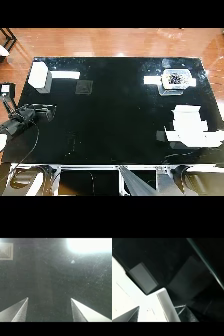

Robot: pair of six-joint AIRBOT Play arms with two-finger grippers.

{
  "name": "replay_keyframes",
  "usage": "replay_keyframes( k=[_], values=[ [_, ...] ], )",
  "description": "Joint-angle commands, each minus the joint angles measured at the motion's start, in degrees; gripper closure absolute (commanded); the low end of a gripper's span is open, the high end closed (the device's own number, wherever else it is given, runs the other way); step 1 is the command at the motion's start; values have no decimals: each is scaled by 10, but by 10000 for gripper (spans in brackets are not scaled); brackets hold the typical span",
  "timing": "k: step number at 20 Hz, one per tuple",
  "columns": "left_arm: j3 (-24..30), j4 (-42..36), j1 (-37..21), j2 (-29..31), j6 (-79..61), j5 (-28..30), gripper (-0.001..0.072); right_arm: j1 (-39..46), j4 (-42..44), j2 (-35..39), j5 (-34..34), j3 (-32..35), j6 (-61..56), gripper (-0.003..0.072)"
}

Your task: Fold the box and place the chain.

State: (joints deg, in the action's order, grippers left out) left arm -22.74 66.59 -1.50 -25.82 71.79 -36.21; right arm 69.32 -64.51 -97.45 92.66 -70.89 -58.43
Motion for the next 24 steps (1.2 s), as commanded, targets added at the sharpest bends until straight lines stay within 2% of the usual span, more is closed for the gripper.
replay_keyframes(
  k=[1, 2, 3, 4, 5, 8, 9, 10, 16, 19, 22, 24],
  values=[
    [0, 0, 0, 0, 0, 2, 80, -8, 18, -22, 17, -2, 9, -22],
    [0, 0, 0, 0, 0, 2, 80, -11, 19, -26, 21, -2, 9, 36],
    [0, 0, 0, 0, 0, 2, 80, -14, 21, -27, 25, -2, 14, 277],
    [0, 0, 0, 0, 0, 2, 80, -16, 21, -27, 29, -2, 18, 417],
    [0, 0, 0, 0, 0, 2, 80, -17, 20, -27, 37, -2, 21, 456],
    [0, 0, 0, 0, 0, 2, 80, -17, 19, -27, 55, -2, 21, 464],
    [0, 0, 0, 0, 0, 2, 80, -17, 19, -27, 60, -2, 22, 640],
    [0, 0, 0, 0, 0, 2, 80, -17, 19, -27, 65, -2, 22, 664],
    [0, 0, 0, 0, 0, -2, 80, -38, 55, -15, 98, 0, 23, 664],
    [0, -21, 0, 0, 0, -19, 82, -71, 61, 22, 93, 39, 23, 665],
    [0, -34, 3, 0, 0, -53, 81, -113, 104, 101, 21, 116, 17, 665],
    [0, -76, 8, 0, 0, -73, 81, -149, 143, 157, -24, 168, 16, 665]
  ],
)
